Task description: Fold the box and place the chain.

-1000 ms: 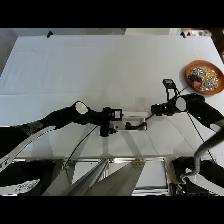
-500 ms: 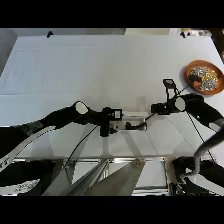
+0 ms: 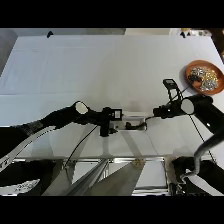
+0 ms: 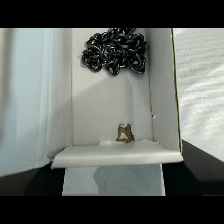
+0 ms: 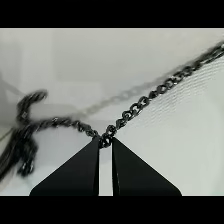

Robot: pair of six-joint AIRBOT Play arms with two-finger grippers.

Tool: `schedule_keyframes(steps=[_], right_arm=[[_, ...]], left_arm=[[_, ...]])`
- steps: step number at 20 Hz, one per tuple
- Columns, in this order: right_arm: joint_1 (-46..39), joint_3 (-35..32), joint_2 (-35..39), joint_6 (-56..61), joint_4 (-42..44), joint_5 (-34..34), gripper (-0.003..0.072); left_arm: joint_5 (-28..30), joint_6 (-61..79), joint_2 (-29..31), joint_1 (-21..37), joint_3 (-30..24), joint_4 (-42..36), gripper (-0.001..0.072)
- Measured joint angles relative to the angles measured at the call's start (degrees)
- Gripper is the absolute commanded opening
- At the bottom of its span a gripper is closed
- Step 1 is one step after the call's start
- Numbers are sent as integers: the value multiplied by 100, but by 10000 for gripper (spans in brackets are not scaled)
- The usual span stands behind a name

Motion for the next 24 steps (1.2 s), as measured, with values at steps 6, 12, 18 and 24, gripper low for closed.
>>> schedule_keyframes(steps=[6, 12, 18, 24], right_arm=[[883, 50, 1950, -149, 487, 1211, 20], [1386, 382, 2468, -168, 1355, 986, 20], [1862, 678, 2111, -170, 1786, 247, 20], [2428, 802, 1539, -173, 1849, -280, 21]], left_arm=[[0, 0, 0, -2, 0, -2, 50], [0, 2, 0, 0, 0, 0, 50], [0, 2, 0, 0, 0, -2, 50], [0, 0, 0, 0, 0, 0, 50]])
